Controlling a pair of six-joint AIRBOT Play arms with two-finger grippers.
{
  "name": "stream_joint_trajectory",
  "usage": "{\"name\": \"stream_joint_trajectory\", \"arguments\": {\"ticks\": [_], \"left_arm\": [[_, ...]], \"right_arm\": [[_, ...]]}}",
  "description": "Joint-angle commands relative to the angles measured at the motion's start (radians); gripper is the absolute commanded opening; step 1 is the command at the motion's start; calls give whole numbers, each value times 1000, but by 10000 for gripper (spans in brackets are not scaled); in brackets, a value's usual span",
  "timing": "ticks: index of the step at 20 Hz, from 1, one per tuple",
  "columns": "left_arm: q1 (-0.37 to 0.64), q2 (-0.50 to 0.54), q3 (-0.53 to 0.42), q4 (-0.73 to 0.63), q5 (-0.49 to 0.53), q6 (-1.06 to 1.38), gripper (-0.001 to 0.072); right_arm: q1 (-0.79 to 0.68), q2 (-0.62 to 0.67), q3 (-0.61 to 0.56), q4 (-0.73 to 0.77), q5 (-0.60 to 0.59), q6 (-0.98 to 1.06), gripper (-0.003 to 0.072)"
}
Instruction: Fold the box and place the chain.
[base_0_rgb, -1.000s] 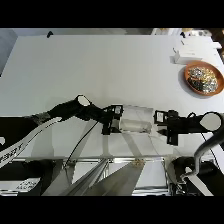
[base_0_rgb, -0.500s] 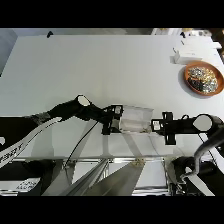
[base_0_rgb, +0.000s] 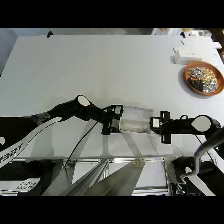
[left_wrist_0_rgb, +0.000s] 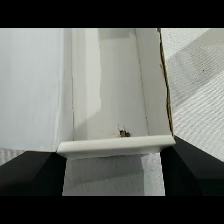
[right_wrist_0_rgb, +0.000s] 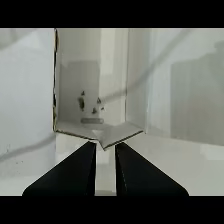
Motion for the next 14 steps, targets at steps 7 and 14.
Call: {"name": "stream_joint_trajectory", "arguments": {"ticks": [7, 14], "left_arm": [[0, 0, 0, 0, 0, 0, 208], [0, 0, 0, 0, 0, 0, 208]], "right_arm": [[56, -74, -5, 179, -70, -41, 202], [56, -106, -5, 187, -90, -41, 349]]}}
